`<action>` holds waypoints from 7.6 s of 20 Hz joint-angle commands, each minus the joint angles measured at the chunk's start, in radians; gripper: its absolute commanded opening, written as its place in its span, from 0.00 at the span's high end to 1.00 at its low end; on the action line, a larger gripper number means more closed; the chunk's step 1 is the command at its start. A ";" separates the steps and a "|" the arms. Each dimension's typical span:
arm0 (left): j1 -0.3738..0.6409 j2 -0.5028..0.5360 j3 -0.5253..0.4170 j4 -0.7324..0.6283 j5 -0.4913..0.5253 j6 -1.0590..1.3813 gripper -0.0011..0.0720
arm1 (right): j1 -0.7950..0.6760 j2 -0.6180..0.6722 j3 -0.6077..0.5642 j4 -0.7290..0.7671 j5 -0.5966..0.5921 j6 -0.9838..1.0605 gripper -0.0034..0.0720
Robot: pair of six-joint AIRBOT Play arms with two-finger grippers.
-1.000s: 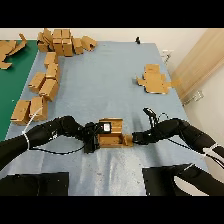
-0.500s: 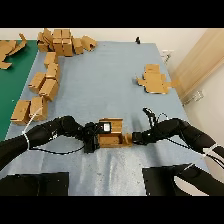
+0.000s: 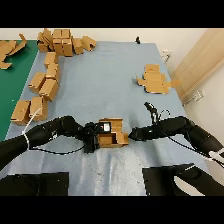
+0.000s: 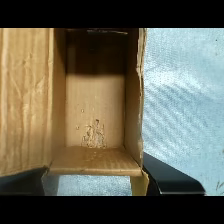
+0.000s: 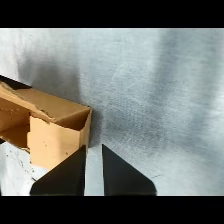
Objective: Fold the box.
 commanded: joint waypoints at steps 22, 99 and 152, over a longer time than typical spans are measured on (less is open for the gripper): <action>0.000 0.000 0.001 0.000 0.000 0.000 0.27 | 0.133 -0.027 0.061 0.031 0.033 -0.007 0.59; 0.000 0.000 0.001 0.000 0.000 0.000 0.27 | 0.590 -0.438 0.624 -0.780 -0.495 1.011 0.52; 0.000 0.000 0.001 0.000 0.000 0.000 0.27 | 0.446 -0.053 0.079 0.018 0.333 -0.855 0.95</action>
